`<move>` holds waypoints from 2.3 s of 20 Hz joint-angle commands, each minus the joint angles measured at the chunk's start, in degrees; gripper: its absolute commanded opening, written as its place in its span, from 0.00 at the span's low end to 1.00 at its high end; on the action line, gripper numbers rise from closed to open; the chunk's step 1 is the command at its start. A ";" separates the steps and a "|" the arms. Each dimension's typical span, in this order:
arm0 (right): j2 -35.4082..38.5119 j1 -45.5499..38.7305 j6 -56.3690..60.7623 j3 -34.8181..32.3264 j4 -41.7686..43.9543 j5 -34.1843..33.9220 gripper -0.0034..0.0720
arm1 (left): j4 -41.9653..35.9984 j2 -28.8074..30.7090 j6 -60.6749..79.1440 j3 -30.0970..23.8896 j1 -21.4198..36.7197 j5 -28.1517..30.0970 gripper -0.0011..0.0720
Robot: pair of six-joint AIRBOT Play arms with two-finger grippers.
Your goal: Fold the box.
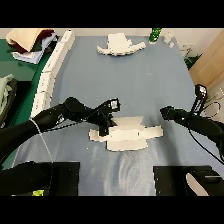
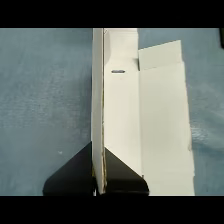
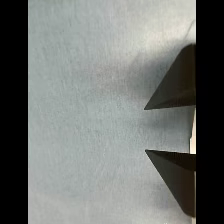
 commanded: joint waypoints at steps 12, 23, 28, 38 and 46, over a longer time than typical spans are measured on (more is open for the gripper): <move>0.15 1.97 -7.28 0.02 10.91 -18.45 0.05 | 0.28 -0.02 0.02 -0.15 0.09 -2.86 0.03; 1.57 48.24 -10.23 0.00 -17.68 -28.30 0.58 | 0.26 -0.02 0.02 -0.15 0.02 -3.02 0.03; -4.72 53.62 -10.21 0.02 -33.64 -12.20 0.85 | 0.26 -0.02 0.02 -0.15 0.04 -2.95 0.03; -6.69 53.62 -9.11 0.15 -36.30 -8.72 0.83 | 0.26 -0.02 0.02 -0.15 0.07 -2.95 0.03; -4.50 53.16 6.14 0.15 -39.39 -9.22 0.83 | 0.26 -0.02 0.02 -0.15 0.07 -2.93 0.03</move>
